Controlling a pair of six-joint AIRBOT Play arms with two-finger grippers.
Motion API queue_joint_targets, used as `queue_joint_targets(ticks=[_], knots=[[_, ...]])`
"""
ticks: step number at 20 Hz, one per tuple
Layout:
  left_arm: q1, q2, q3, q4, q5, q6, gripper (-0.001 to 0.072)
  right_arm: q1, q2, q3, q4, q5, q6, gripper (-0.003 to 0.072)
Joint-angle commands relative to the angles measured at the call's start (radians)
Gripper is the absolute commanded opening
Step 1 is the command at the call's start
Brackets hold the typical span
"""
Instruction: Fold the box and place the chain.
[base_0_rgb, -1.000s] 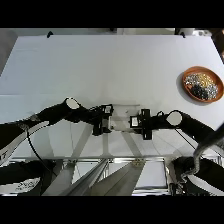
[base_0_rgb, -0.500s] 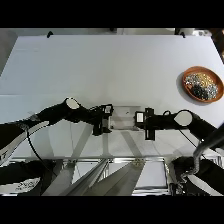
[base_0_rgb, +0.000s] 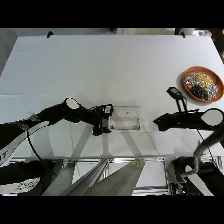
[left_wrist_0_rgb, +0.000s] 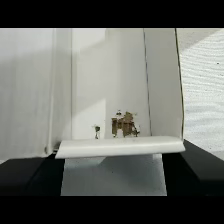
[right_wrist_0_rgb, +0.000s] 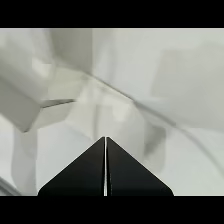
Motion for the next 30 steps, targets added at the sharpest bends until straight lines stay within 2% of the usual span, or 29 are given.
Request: queue_joint_targets(ticks=[1,5,9,14,20,24,27,28,29,30], knots=[[-0.001,0.001,0.000,0.001,0.000,0.000,0.0391,-0.169,0.010,0.000,-0.090,0.058,0.222,0.0017],[-0.001,0.001,0.000,0.001,0.000,0.000,0.0391,-0.202,-0.049,0.000,-0.129,0.074,0.245,0.0016],[-0.001,0.001,0.000,0.000,0.000,0.000,0.0391,-0.201,-0.182,0.000,-0.098,0.068,0.236,0.0017],[-0.001,0.001,0.000,0.001,0.000,0.000,0.0391,-0.201,-0.291,0.000,0.112,0.059,0.076,0.0017],[-0.001,0.001,0.000,0.001,0.000,0.000,0.0391,-0.106,-0.414,0.000,0.179,0.039,0.013,0.0017],[-0.001,0.001,0.000,0.001,0.000,0.000,0.0391,-0.042,-0.443,0.000,0.328,0.025,-0.061,0.0017],[-0.001,0.001,0.000,0.001,0.000,0.000,0.0391,-0.029,-0.439,0.000,0.376,0.035,-0.081,0.0018],[-0.001,0.001,0.000,0.000,0.000,0.000,0.0391,-0.029,-0.432,0.000,0.387,0.043,-0.084,0.0064],[-0.001,0.001,0.000,0.000,0.000,0.000,0.0391,-0.029,-0.417,0.000,0.391,0.042,-0.083,0.0174],[-0.001,0.001,0.000,0.001,0.000,0.000,0.0391,-0.029,-0.398,0.000,0.391,0.043,-0.083,0.0242]])
